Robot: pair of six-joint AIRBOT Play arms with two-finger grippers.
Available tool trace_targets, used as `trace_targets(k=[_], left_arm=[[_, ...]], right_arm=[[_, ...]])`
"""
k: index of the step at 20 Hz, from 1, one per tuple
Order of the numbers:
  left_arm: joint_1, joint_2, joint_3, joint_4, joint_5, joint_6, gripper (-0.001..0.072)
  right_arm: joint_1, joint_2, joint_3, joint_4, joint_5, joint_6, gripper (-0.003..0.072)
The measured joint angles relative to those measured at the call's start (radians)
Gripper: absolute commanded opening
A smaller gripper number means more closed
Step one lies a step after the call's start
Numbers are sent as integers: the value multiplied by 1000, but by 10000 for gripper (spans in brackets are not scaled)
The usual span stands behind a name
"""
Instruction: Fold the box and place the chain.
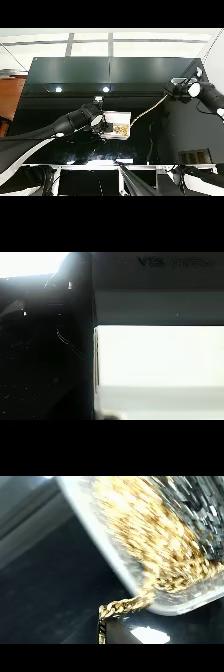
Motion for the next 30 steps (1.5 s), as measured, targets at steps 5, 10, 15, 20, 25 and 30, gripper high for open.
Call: trace_targets(k=[5, 10, 15, 20, 25, 30], left_arm=[[0, 0, 0, 0, -2, 0, 33], [0, 0, 0, 0, -5, 0, 33], [0, 0, 0, 0, -6, 0, 33], [0, 0, 0, 0, -6, 0, 33], [0, 0, 0, -1, -6, 0, 33], [0, 0, 0, -1, -6, 0, 33]], right_arm=[[3, 288, 54, 47, 96, -229, 26], [4, 532, 193, 248, 292, -456, 26], [4, 635, 332, 476, 434, -570, 26], [4, 658, 398, 780, 458, -673, 27], [5, 662, 415, 925, 500, -706, 26], [16, 662, 364, 973, 598, -707, 27]])
